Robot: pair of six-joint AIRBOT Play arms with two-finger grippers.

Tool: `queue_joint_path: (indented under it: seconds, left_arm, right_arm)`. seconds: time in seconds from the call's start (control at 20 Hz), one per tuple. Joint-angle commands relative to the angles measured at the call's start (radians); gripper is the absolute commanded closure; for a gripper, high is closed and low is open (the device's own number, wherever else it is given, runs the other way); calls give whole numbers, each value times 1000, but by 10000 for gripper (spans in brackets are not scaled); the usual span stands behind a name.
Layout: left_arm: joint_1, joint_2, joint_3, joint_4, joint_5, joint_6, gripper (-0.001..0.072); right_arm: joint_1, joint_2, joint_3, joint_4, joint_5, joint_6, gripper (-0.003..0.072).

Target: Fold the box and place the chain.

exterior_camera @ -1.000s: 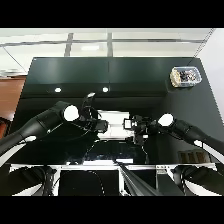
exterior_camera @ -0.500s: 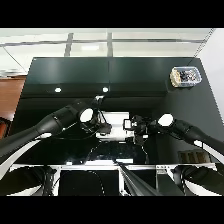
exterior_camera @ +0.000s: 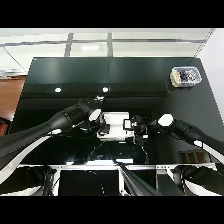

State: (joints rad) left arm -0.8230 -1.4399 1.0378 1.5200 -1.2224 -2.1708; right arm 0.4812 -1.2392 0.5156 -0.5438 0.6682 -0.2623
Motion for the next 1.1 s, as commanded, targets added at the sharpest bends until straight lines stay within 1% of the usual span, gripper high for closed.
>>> queue_joint_path:
  seconds: [0.0, 0.1, 0.35, 0.55, 0.6, 0.65, 0.7, 0.75, 0.8, 1.0, 1.05]
  left_arm:
    - [-5, -4, 4, 7, 4, -96, 211]
    - [-5, -5, 4, 5, 18, -166, 211]
    - [-11, -35, 4, 5, 18, -192, 211]
    - [-11, -39, 5, -13, 19, -190, 212]
    - [-11, -39, 5, -14, 24, -190, 228]
    - [-11, -39, 4, -15, 35, -190, 285]
    - [-11, -39, 5, -23, 50, -189, 415]
    - [-11, -39, 5, -40, 64, -187, 589]
    - [-11, -39, 5, -59, 77, -177, 680]
    - [-10, -39, 5, -82, 85, -168, 679]
    - [-10, -39, 5, -82, 84, -169, 668]
  right_arm:
    - [1, 0, 0, 0, 1, 0, 558]
    - [1, 0, 0, 0, 1, 0, 558]
    - [1, 0, 0, 0, 1, 0, 558]
    - [1, 0, 0, 0, 1, 0, 558]
    - [1, 0, 0, 0, 1, 0, 559]
    - [1, 0, 0, 0, 1, 0, 559]
    - [1, 0, 0, 0, 1, 0, 558]
    - [1, 0, 0, 0, 1, 0, 558]
    - [1, 0, 0, 0, 1, 0, 558]
    - [1, 0, 0, 0, 1, 0, 558]
    - [1, 0, 0, 0, 1, 0, 559]
